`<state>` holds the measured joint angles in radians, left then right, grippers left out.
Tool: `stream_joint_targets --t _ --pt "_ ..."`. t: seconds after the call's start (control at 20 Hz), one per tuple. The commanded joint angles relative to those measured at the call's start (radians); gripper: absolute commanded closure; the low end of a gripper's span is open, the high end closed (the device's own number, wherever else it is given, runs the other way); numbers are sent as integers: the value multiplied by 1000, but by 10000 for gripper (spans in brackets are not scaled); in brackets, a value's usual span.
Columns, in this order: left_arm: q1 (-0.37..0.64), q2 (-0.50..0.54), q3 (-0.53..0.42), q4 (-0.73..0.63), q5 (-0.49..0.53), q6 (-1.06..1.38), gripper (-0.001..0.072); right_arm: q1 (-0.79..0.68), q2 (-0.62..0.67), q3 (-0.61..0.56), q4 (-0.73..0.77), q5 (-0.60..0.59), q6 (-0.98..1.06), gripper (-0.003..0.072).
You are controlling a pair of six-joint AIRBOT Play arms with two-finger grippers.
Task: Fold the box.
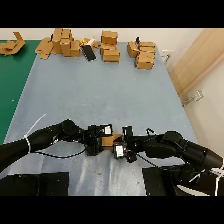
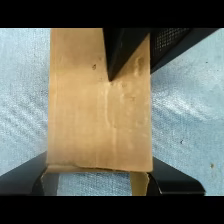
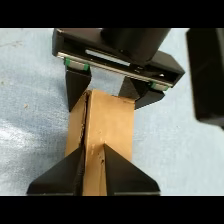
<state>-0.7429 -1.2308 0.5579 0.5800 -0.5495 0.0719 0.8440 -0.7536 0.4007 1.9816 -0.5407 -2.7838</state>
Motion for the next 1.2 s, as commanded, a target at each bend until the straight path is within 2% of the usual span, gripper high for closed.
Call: stream_joint_targets --t 0.0,0.05,0.1,0.3,0.45,0.55,0.65,0.7,0.75,0.8,0.85,0.9,1.05,1.15 --pt "1 0 0 0 0 -1 242 5 -16 0 4 -32 1 496" --pt "1 1 0 0 0 -1 242 4 -18 0 3 -32 0 385" --pt "1 1 0 0 0 0 242 3 -17 0 -2 -31 0 320" --pt "1 1 0 0 0 -1 242 3 17 1 -98 -8 2 318" --pt "1 1 0 0 0 -1 242 3 73 1 -110 -11 64 318" --pt "1 1 0 0 0 -1 242 3 132 1 -108 -30 241 319" --pt "1 1 0 0 0 -1 242 3 203 1 -64 -61 592 327" --pt "1 1 0 0 0 -1 242 3 234 1 -37 -84 816 429" --pt "1 0 0 0 0 -1 242 3 259 0 -17 -119 1091 668" --pt "1 1 0 0 0 -1 242 3 270 -5 12 -146 1334 685" --pt "1 0 0 0 0 -1 242 3 272 -15 72 -162 1467 686" --pt "1 1 0 0 0 -1 243 3 272 -37 166 -155 1509 686" --pt "1 0 0 0 0 -1 242 19 260 -159 443 34 1508 687" --pt "1 1 0 0 0 -1 242 63 248 -214 529 224 1511 687"
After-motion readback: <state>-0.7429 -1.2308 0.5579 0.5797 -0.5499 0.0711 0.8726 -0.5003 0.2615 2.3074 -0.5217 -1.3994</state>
